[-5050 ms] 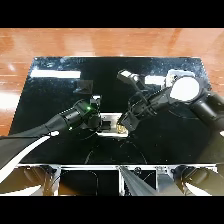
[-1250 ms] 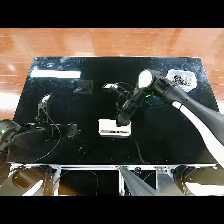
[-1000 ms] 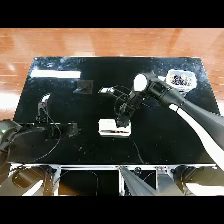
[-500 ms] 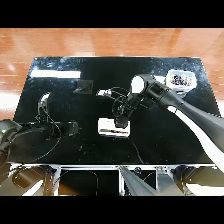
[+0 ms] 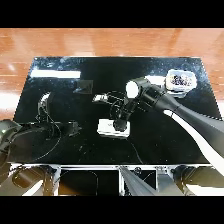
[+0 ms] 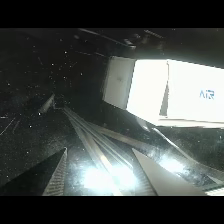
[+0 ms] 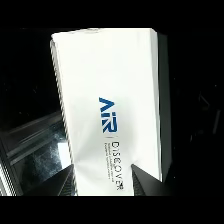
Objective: Fold the box and place the chain.
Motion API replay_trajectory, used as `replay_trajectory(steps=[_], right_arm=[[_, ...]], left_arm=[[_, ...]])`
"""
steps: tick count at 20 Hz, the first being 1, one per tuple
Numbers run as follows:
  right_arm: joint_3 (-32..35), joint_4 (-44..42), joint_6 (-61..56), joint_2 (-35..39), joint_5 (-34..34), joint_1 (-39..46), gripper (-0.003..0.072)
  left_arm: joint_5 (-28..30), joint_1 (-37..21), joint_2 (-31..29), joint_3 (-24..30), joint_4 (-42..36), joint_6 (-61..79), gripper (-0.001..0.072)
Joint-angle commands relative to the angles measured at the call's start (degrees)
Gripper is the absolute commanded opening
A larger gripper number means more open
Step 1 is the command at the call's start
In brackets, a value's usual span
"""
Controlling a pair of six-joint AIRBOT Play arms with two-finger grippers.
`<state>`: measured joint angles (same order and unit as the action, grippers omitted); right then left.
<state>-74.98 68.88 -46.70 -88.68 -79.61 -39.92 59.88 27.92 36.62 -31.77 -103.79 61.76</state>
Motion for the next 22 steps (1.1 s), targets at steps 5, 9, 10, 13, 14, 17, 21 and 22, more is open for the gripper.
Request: replay_trajectory(steps=[5, 9, 10, 13, 14, 17, 21, 22], right_arm=[[-0.1, -0.5, -0.8, 0.1, -1.9, -0.2, 0.0441], [-0.1, -1.1, -1.6, 0.4, -2.2, -0.2, 0.0332], [-0.1, -1.1, -2.2, 0.4, -2.2, -0.2, 0.0310], [-0.1, -1.1, -2.6, 0.4, -2.3, -0.2, 0.0064], [-0.1, -1.2, -2.6, 0.4, -2.2, -0.2, 0.0063], [0.0, -1.1, -3.2, 0.4, -2.0, -0.2, 0.0063], [0.2, -1.3, -3.7, 0.3, 1.6, -0.2, 0.0062], [0.2, -1.3, -3.8, 0.2, 1.6, -0.2, 0.0062]], left_arm=[[0.0, 0.0, 0.0, 0.0, -0.3, 0.0, 0.0507], [0.0, 0.0, 0.0, 0.0, -0.3, 0.0, 0.0507], [0.0, 0.1, 0.0, 0.0, -0.3, 0.0, 0.0507], [0.0, 0.0, 0.0, 0.0, -0.3, 0.0, 0.0507], [0.0, 0.1, 0.0, 0.0, -0.3, 0.0, 0.0507], [0.0, 0.1, 0.0, 0.0, -0.3, 0.0, 0.0507], [-0.3, 0.1, 0.0, 0.0, -0.2, 0.0, 0.0507], [-0.3, 0.1, 0.0, 0.0, -0.3, 0.0, 0.0507]])
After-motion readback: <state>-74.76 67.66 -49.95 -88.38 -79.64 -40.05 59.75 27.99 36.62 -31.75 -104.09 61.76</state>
